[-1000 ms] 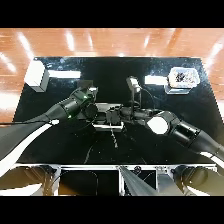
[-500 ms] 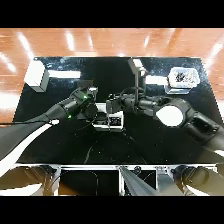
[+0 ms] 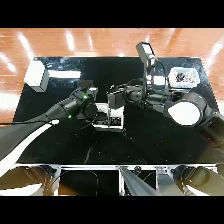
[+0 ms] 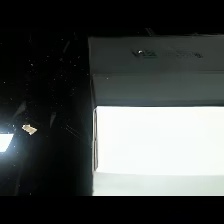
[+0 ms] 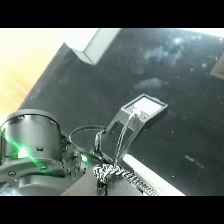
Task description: Fold the box and place the chain.
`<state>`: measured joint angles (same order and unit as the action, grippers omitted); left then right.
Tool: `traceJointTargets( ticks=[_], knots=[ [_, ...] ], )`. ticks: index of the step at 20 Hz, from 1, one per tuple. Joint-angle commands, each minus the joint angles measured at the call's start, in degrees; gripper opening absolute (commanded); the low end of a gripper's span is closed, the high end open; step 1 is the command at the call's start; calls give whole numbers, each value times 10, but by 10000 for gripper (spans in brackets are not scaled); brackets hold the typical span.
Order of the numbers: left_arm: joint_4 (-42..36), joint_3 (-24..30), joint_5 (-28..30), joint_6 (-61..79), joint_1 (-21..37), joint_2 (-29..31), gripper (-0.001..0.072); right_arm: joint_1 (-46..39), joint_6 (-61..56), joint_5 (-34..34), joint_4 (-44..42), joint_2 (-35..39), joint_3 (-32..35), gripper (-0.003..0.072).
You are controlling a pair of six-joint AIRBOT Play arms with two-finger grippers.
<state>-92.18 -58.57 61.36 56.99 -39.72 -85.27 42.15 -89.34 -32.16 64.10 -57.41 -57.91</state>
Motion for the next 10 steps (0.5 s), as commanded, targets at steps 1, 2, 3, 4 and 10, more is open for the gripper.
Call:
traceJointTargets(
  ticks=[1,2,3,4,10],
  knots=[
    [0,0,0,0,0,0,27,-7,0,4,16,2,-10,29],
    [0,0,0,0,0,0,26,-14,0,2,15,3,-16,29],
    [0,0,0,0,0,0,27,-18,0,-2,16,3,-20,29],
    [0,0,0,0,0,0,26,-19,0,-2,16,4,-21,29],
    [0,0,0,0,0,0,27,-18,-1,-90,19,3,-3,29]
  ],
)
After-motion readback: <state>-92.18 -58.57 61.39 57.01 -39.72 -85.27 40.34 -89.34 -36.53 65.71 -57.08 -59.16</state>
